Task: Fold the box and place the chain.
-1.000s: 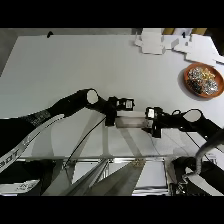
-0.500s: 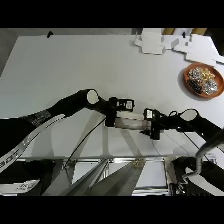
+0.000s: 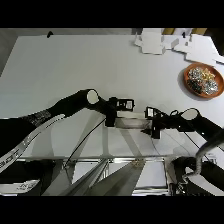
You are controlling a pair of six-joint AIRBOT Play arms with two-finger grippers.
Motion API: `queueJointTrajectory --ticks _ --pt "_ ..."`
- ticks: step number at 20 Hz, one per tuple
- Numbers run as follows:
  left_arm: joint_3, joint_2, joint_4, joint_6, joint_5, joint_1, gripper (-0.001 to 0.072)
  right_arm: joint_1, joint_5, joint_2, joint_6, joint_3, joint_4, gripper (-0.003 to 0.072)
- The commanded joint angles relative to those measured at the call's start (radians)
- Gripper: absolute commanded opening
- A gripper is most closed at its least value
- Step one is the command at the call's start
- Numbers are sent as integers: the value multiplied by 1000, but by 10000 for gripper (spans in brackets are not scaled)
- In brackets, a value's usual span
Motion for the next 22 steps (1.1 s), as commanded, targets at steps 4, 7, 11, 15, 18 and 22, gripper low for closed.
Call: queueJointTrajectory --ticks 4,7,11,15,18,22 --pt "0 0 1 0 0 0 9 -2 -6 -4 -61 0 28 575" --pt "0 0 1 0 0 0 9 -2 -13 -5 -58 0 28 521" --pt "0 0 1 0 0 0 9 -2 -13 -5 -59 0 27 421" --pt "0 0 1 0 0 0 9 -2 -18 -5 -60 0 23 315" --pt "0 0 1 0 0 0 9 -2 -19 -5 -81 0 24 410" --pt "0 0 1 0 0 0 9 -2 -19 -5 -85 0 27 490"
